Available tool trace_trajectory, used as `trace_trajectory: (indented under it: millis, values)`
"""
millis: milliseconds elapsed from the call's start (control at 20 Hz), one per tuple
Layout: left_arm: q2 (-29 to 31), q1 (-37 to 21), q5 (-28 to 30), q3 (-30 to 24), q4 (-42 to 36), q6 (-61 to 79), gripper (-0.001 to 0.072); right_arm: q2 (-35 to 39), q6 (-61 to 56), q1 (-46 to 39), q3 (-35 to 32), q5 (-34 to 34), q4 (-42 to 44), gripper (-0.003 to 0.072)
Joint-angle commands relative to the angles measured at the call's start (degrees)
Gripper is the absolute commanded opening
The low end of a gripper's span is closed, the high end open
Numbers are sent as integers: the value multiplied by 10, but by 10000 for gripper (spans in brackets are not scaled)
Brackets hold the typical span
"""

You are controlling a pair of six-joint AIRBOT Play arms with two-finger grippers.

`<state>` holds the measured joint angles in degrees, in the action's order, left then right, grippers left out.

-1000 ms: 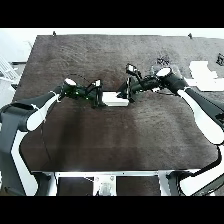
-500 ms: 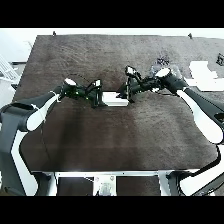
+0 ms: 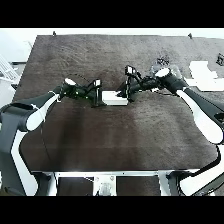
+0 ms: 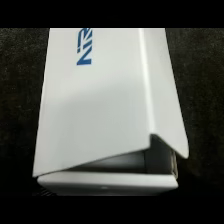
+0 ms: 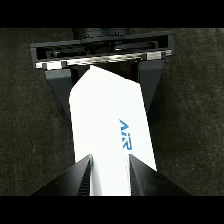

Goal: Fold the box and place the chain.

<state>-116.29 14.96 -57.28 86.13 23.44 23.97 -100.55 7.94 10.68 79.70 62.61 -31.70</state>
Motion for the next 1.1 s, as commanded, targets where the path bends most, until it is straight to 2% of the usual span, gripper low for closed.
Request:
trace_trajectory:
  millis: [0,250,550,1050]
  values:
    - [0,0,-2,0,1,1,239,1,0,0,0,-2,2,262]
    - [0,0,-2,0,1,1,239,6,3,5,0,-3,0,259]
    - [0,0,-3,0,1,1,239,6,2,29,0,-61,-24,261]
    - [0,0,-2,0,1,1,239,7,0,29,-3,-60,-28,252]
